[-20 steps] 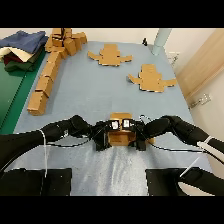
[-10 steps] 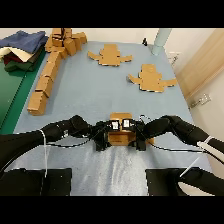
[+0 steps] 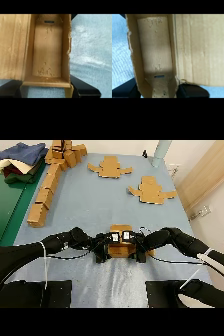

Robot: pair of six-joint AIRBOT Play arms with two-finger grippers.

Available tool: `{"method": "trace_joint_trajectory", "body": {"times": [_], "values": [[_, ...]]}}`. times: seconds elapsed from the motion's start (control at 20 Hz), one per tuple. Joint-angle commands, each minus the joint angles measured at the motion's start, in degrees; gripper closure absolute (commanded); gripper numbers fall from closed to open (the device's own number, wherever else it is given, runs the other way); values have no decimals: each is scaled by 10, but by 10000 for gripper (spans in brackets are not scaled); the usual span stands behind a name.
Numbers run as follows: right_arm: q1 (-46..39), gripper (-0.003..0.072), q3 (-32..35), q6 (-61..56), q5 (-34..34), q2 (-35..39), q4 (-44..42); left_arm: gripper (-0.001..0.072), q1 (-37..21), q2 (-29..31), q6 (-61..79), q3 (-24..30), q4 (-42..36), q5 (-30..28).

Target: Fold the box.

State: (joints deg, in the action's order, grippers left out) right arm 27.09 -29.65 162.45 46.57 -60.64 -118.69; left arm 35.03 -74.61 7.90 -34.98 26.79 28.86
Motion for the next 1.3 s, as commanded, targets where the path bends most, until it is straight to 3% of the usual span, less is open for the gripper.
{"method": "trace_joint_trajectory", "body": {"times": [0.0,0.3,0.35,0.6,0.75,0.9,1.1,1.25], "values": [[0,178,0,0,0,0,0,360,0,0,0,0,0,0],[0,170,0,0,8,0,-8,360,0,0,0,0,0,0],[0,-34,0,0,11,0,-7,360,0,0,0,0,0,0],[0,-34,0,-155,26,28,82,360,0,0,0,0,0,0],[0,-34,0,-234,56,87,157,360,0,0,0,0,0,0],[0,-22,-1,-308,102,165,164,360,0,0,0,0,0,0],[0,-14,-1,-598,172,238,149,359,0,0,0,0,0,0],[0,-6,0,-758,183,245,120,360,0,0,0,0,0,0]]}}
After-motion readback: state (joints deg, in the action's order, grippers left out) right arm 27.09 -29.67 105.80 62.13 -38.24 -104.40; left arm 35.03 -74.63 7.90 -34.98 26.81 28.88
